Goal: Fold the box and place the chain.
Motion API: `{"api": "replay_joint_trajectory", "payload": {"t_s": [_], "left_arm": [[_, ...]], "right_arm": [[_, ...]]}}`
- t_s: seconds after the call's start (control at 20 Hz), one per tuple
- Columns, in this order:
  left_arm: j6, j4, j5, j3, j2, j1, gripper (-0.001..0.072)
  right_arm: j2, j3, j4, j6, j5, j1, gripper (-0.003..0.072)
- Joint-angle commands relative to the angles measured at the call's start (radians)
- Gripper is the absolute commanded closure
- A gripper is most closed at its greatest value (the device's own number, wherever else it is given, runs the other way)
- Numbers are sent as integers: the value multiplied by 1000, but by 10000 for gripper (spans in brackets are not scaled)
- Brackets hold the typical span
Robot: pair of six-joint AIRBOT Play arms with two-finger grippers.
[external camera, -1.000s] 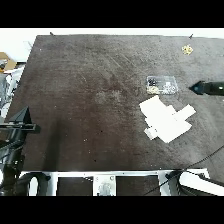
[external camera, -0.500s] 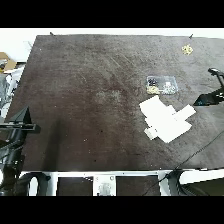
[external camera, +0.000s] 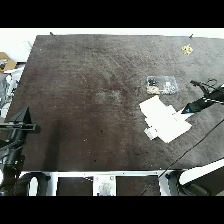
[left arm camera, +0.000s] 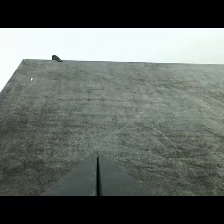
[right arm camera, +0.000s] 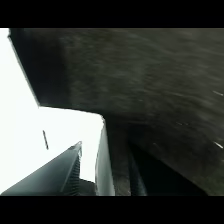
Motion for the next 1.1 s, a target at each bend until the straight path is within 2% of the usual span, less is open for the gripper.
{"api": "replay_joint_trajectory", "payload": {"t_s": [0.0,0.05,0.1,0.3,0.4,0.65,0.7,0.9,1.05], "left_arm": [[0,0,1,1,1,0,699],[0,0,1,1,1,0,699],[0,0,1,1,1,0,699],[0,0,2,1,1,0,699],[0,0,2,1,1,0,699],[0,0,2,1,1,0,699],[0,0,2,1,1,0,699],[0,0,7,6,1,0,699],[0,0,9,6,1,0,699]], "right_arm": [[-48,-1,32,-29,98,-1,425],[-48,-1,24,-41,118,-2,572],[-46,0,24,-64,156,-2,683],[-20,-4,155,-47,249,-21,686],[21,-42,200,-14,254,-21,686],[187,-323,449,-13,158,-3,687],[224,-390,505,-26,127,8,686],[361,-647,741,-82,-155,159,686],[354,-736,951,-215,-329,352,686]]}}
